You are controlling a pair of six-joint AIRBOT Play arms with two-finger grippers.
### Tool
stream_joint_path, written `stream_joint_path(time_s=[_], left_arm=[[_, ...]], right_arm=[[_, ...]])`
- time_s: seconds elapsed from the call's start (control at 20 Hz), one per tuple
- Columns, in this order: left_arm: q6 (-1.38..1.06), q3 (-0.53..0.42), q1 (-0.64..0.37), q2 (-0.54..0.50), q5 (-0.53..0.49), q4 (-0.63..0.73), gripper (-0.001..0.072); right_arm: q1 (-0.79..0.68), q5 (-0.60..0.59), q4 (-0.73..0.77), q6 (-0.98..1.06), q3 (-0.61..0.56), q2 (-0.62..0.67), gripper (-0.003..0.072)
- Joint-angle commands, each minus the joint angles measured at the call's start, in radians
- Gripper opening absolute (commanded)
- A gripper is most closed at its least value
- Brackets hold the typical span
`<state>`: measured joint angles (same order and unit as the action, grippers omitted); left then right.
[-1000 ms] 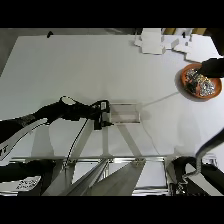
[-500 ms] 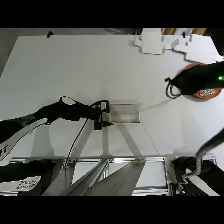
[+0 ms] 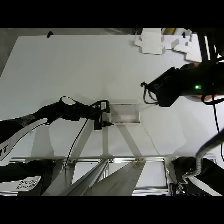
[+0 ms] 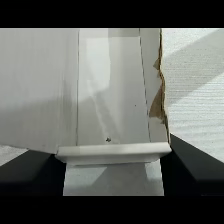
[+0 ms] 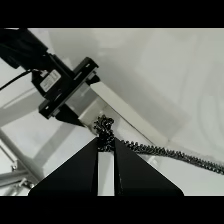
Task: Fold the box and place the chain.
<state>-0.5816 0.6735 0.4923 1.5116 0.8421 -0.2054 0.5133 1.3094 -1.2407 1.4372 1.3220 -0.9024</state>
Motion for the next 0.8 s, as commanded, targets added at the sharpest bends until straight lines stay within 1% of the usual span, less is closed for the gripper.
stream_joint_path(time_s=[0.0,0.1,0.25,0.35,0.5,0.75], left_arm=[[0.000,0.000,0.000,0.000,0.000,0.000,0.0343],[0.000,0.000,0.000,0.000,0.000,0.000,0.0343],[0.000,0.000,0.000,0.000,0.000,0.000,0.0343],[0.000,0.000,0.000,0.000,0.000,0.000,0.0343],[0.000,0.000,0.000,0.000,0.000,0.000,0.0343],[0.000,0.000,0.000,0.000,0.000,0.000,0.0343]], right_arm=[[0.047,-0.046,-0.001,0.002,-0.051,-0.010,0.0017],[0.047,-0.089,-0.014,-0.002,-0.131,-0.010,0.0017],[0.047,-0.202,-0.021,-0.003,-0.258,-0.010,0.0017],[0.047,-0.241,0.007,-0.003,-0.316,-0.010,0.0017],[0.047,-0.264,0.092,-0.052,-0.364,-0.010,0.0017],[0.047,-0.362,0.156,-0.074,-0.434,-0.013,0.0017]])
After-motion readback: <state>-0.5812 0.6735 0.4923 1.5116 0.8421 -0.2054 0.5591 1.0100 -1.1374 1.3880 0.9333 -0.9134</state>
